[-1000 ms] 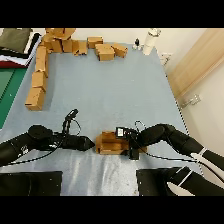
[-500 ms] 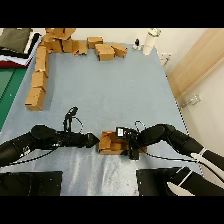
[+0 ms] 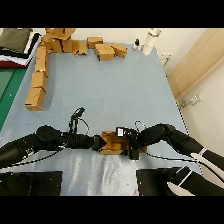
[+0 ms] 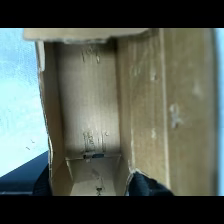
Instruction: Fold the box.
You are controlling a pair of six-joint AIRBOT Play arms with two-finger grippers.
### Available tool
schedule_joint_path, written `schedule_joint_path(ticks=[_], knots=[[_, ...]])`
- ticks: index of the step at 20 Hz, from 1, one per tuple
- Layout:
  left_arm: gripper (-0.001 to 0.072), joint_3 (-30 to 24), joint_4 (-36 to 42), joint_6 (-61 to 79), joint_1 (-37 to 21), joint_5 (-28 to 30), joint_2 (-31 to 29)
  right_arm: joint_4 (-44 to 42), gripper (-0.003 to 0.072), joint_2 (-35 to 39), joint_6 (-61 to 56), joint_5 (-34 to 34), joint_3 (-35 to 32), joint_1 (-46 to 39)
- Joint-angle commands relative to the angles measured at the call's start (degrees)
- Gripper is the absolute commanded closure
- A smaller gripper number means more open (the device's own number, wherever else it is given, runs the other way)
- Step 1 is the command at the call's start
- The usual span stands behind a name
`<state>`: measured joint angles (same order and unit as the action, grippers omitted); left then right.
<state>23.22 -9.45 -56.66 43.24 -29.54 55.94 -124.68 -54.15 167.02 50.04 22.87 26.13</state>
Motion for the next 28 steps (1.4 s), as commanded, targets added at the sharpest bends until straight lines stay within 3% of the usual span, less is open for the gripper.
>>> schedule_joint_path(ticks=[1, 5, 8, 11, 15, 18, 22, 28], knots=[[0.0178, 0.3, 0.7, -0.2, 0.7, 1.4, 0.2, 0.0, 0.0189, 0.0, 0.0, 0.0, 0.0, 0.0], [0.0178, 0.8, -4.0, -2.6, 0.7, 0.0, 1.0, 0.0, 0.0189, 0.0, 0.0, 0.0, 0.0, 0.0], [0.0178, 3.8, -17.7, -17.0, 1.9, 0.5, 2.5, 0.0, 0.0189, 0.0, 0.0, 0.0, 0.0, 0.0], [0.0178, 9.2, -33.1, -33.7, 6.6, 0.8, 4.5, 0.0, 0.0189, 0.0, 0.0, 0.0, 0.0, 0.0], [0.0178, 14.5, -43.4, -47.7, 11.1, 0.7, 8.2, 0.0, 0.0189, 0.0, 0.0, 0.0, 0.0, 0.0], [0.0178, 17.4, -49.7, -55.2, 12.9, -3.5, 11.9, 0.0, 0.0189, 0.0, 0.0, 0.0, 0.0, 0.0], [0.0179, 21.4, -65.7, -69.9, 15.0, -10.0, 13.3, 0.0, 0.0189, 0.0, 0.0, 0.0, 0.0, 0.0], [0.0191, 25.5, -68.5, -73.3, 16.4, -12.2, 13.2, 0.0, 0.0189, 0.0, 0.0, 0.0, 0.0, 0.0]])
